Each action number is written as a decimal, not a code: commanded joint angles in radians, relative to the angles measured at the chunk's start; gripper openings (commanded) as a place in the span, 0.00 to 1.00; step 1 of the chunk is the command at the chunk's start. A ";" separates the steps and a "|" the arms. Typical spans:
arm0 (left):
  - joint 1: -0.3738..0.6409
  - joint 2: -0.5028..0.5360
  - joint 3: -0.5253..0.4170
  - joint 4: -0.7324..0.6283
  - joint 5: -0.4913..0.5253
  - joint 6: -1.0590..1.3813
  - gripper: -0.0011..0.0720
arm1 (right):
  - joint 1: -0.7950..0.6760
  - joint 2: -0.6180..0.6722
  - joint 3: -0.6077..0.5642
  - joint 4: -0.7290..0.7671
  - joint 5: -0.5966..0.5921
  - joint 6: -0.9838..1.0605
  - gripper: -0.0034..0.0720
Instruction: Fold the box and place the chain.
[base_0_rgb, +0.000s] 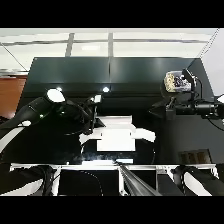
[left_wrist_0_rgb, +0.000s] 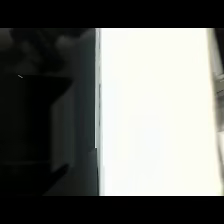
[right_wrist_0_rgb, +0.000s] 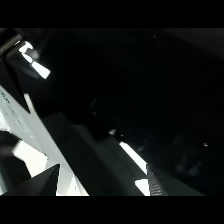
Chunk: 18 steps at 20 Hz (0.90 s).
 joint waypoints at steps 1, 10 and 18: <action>-0.044 -0.037 -0.004 0.021 0.196 0.106 0.05 | 0.058 0.000 0.017 -0.162 -0.084 -0.050 0.87; -0.062 -0.105 -0.003 0.029 0.231 0.146 0.05 | 0.222 0.000 -0.124 -0.251 -0.157 -0.021 0.87; -0.062 -0.105 -0.003 0.029 0.227 0.142 0.05 | 0.448 0.000 -0.254 -0.306 -0.321 -0.093 0.87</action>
